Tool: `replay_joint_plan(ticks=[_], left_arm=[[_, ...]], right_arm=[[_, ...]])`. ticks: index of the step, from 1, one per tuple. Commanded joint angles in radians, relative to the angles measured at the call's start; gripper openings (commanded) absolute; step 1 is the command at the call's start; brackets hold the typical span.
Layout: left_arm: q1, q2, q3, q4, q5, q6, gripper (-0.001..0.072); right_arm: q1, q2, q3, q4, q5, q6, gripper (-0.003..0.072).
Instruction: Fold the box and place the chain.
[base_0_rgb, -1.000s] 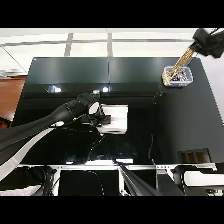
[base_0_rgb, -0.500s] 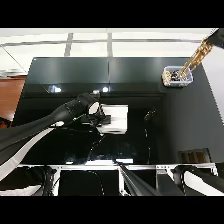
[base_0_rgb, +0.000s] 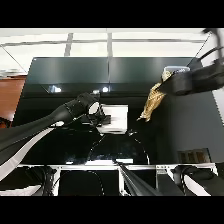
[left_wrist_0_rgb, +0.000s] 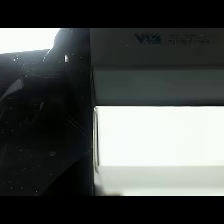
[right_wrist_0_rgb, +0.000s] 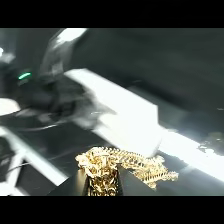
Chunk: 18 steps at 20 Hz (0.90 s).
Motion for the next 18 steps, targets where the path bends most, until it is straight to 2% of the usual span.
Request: replay_joint_plan(ticks=[1,5,10,14,18], left_arm=[[0.0,0.0,0.0,0.0,-0.002,0.0,0.0025],[0.0,0.0,0.0,0.0,-0.002,0.0,0.0025],[0.0,0.0,0.0,0.0,-0.002,0.0,0.0025],[0.0,0.0,0.0,0.0,0.002,0.0,0.0025],[0.0,0.0,0.0,0.0,0.002,0.0,0.0025]], right_arm=[[0.145,0.009,-0.072,0.083,-0.171,-0.002,0.0015],[0.238,-0.004,-0.072,0.105,-0.285,0.021,0.0015],[0.335,-0.101,-0.077,-0.072,-0.314,0.113,0.0016],[0.367,-0.189,-0.163,-0.12,-0.369,0.123,0.0016],[0.365,-0.217,-0.216,-0.129,-0.378,0.128,0.0016]])
